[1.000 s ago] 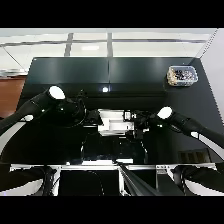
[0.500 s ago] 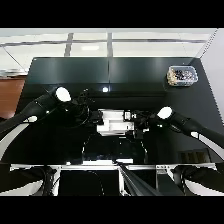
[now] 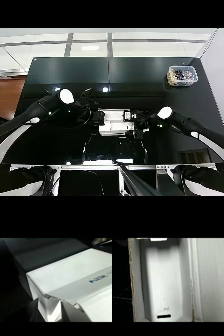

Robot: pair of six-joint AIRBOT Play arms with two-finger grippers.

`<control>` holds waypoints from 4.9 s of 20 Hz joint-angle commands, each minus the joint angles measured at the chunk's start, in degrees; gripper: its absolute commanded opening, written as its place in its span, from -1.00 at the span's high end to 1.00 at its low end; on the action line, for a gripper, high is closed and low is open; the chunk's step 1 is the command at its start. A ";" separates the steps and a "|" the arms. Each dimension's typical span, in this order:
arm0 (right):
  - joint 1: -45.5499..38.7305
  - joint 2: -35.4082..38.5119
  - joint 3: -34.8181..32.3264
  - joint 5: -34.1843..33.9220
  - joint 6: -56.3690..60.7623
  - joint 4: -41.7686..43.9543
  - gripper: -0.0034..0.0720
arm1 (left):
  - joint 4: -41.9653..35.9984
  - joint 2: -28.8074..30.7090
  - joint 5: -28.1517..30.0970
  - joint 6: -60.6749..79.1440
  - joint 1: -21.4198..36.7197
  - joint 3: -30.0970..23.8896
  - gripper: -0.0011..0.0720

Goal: Fold the box and place the chain.

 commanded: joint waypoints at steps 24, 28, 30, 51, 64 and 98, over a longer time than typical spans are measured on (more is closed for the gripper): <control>0.00 -0.04 0.00 0.00 0.00 0.02 0.85 | 31.98 -6.43 -4.09 -40.46 -18.58 9.25 0.06; 0.00 -0.04 0.00 0.00 0.00 0.02 0.85 | 31.98 -6.49 -4.17 -42.40 -18.84 9.33 0.35; 0.00 -0.04 0.02 0.00 0.00 0.02 0.85 | 31.93 -6.51 -3.78 -42.42 -19.19 9.35 0.37; 0.00 -0.04 0.00 0.00 0.00 0.02 0.85 | 33.75 -7.74 -5.92 -42.25 -19.19 10.86 0.04; 0.00 -0.04 0.00 0.00 0.00 0.02 0.85 | 33.46 -7.80 -4.04 -42.21 -19.17 10.86 0.89; 0.04 7.04 0.00 3.76 8.11 -1.25 0.57 | 33.68 -7.80 -5.46 -42.21 -19.06 10.84 0.89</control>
